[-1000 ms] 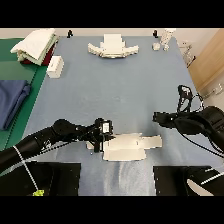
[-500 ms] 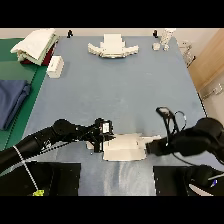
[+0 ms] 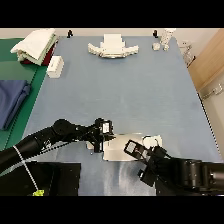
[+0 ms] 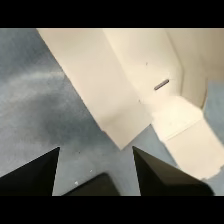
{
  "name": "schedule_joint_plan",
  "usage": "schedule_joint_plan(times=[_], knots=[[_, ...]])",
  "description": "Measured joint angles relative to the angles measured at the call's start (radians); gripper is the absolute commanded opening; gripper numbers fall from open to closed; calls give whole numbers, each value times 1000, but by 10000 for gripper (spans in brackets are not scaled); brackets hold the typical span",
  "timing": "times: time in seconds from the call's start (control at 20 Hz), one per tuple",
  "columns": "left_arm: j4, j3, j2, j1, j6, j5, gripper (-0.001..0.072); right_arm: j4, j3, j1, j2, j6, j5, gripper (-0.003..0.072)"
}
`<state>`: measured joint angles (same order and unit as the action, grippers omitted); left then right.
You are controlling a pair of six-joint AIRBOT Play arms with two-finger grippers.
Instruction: Fold the box.
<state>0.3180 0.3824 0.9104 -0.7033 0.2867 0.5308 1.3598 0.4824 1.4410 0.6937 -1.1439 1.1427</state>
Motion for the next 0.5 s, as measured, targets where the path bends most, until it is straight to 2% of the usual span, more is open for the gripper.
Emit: schedule_joint_plan(times=[0.3, 0.5], knots=[[0, 0, 0, 0, 0, -2, 13, -233, -1, 42, 211, 11, -141, 720], [0, 0, 0, 0, 0, -5, 13, -312, 27, 47, 248, 136, -151, 720]])
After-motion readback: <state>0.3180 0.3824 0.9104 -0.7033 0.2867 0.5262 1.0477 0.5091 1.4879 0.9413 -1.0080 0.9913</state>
